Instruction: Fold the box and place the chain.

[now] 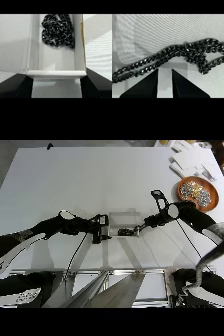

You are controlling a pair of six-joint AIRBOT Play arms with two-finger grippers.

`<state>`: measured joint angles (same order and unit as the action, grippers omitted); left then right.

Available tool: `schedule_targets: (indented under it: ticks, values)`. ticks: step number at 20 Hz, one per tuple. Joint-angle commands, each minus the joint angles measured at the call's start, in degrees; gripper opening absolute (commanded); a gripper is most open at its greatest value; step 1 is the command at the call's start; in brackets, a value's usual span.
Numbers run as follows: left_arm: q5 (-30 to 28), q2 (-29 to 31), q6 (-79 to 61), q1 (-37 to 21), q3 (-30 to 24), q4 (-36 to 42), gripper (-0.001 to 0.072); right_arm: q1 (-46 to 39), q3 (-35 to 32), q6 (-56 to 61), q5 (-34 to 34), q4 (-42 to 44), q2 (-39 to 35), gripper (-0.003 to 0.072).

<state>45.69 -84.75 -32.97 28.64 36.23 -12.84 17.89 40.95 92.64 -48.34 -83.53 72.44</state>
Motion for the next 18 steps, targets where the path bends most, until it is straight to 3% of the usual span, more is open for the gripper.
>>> schedule_targets:
  ticks: [1, 12, 15, 16, 18]
  values:
    - [0.0, 0.0, 0.0, 0.0, 0.0, 0.0, 0.015, 0.4, 0.0, -0.2, 1.4, 0.8, 0.6, 0.0197]
    - [0.0, 0.0, 0.0, 0.0, 0.0, 0.0, 0.015, 3.7, 0.0, 0.3, 1.8, 0.9, 0.7, 0.0193]
    - [0.0, 0.0, 0.0, 0.0, 0.0, 0.0, 0.015, 3.7, 0.0, 0.3, 2.3, 0.8, 0.7, 0.0144]
    - [0.0, 0.0, 0.0, 0.0, 0.0, 0.0, 0.015, 3.7, 0.0, 0.3, 2.5, 0.9, 0.7, 0.0027]
    - [0.0, 0.0, 0.0, 0.0, 0.0, 0.0, 0.015, 3.7, 0.0, 0.0, 2.5, 0.8, 0.6, 0.0016]
